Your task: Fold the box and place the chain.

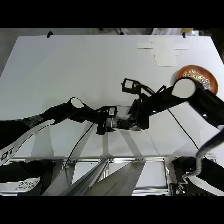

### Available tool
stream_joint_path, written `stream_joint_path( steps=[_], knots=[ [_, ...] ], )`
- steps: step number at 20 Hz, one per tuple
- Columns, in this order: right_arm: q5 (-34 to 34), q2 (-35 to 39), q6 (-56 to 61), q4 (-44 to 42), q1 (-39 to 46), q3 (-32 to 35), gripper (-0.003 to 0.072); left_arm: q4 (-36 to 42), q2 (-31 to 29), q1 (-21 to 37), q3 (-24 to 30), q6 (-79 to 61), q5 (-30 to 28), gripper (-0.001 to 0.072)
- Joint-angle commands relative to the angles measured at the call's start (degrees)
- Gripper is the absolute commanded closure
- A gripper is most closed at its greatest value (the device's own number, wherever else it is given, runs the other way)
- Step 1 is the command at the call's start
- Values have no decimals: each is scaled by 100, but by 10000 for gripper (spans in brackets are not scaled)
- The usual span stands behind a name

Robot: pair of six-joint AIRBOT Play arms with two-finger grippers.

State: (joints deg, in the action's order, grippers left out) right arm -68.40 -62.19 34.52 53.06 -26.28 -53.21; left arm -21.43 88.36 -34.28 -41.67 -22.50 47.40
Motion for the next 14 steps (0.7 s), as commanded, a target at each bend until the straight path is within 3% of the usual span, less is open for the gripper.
stream_joint_path(
  steps=[1,2,5,7,11,13,14],
  knots=[
    [-22,529,-431,52,474,-238,494,0,2,-2,2,0,0,350],
    [-26,702,-452,57,833,-249,530,0,2,-2,2,0,0,349],
    [-109,723,-208,553,1923,-214,531,0,2,-2,2,0,0,350],
    [243,490,391,1014,2358,-122,532,0,2,-2,0,0,0,350],
    [809,-295,2533,1714,2461,-52,514,0,2,-2,2,0,0,350],
    [820,-695,3473,2166,2461,-52,476,0,2,-2,2,0,0,350],
    [800,-855,3901,2430,2461,-52,420,0,2,-2,2,0,0,350]
  ],
)
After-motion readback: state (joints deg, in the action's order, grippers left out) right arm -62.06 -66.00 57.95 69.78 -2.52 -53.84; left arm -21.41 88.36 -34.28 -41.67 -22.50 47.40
